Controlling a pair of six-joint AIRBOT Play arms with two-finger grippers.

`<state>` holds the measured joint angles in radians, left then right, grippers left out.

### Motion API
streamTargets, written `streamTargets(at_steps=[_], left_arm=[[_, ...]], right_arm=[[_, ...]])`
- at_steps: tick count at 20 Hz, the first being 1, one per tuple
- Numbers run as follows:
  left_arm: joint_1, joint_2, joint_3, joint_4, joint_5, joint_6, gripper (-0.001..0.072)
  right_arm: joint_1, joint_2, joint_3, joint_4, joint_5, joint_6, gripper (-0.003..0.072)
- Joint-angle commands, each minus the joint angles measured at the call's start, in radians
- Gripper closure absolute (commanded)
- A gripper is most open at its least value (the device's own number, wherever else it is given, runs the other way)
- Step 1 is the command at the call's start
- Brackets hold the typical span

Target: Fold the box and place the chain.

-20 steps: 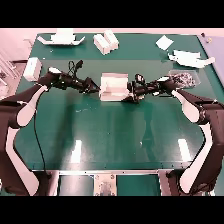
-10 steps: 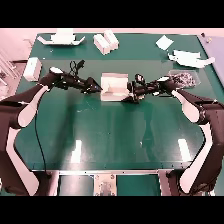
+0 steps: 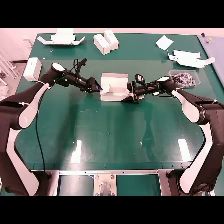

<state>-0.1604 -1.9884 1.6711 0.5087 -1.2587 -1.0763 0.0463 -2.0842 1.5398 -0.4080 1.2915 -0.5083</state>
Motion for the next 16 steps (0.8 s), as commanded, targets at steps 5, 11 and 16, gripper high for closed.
streamTargets(at_steps=[5,11,16], left_arm=[[-0.047,0.001,0.048,0.129,0.015,-0.026,0.0391],[-0.080,0.001,0.144,0.203,0.021,-0.071,0.0391],[-0.081,0.001,0.147,0.272,0.017,-0.128,0.0391]], right_arm=[[0.000,0.000,0.000,0.000,0.000,0.000,0.0146],[0.000,0.000,0.000,0.000,0.000,0.000,0.0146],[0.000,0.000,0.000,0.000,0.000,0.000,0.0147]])
